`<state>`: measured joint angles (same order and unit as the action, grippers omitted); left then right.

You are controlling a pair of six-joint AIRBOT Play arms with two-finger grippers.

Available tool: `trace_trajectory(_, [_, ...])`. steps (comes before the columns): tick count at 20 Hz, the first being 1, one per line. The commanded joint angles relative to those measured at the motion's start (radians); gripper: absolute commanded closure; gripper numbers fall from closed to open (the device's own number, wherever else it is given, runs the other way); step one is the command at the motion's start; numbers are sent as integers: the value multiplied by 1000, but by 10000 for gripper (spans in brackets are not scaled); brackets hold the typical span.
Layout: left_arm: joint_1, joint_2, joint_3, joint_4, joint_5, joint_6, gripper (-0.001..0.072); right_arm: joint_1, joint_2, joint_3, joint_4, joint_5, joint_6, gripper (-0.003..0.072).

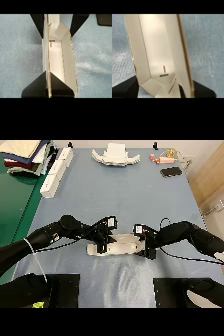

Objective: Fold the box.

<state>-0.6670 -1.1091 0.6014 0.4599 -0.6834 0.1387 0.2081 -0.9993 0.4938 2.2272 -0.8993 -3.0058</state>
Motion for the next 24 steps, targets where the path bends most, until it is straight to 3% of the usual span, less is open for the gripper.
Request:
trace_trajectory(1, [0,-1,1,0,1,0,695,0,-7,-13,5,6,-6,-33])
trace_trajectory(7, [0,-1,1,0,0,0,695,-1,-6,-13,0,8,66,-28])
trace_trajectory(14, [0,-1,1,0,1,0,695,-1,-3,-11,-10,10,-1,-27])
trace_trajectory(24, [0,-1,1,0,1,0,695,13,-3,0,7,105,-5,-26])
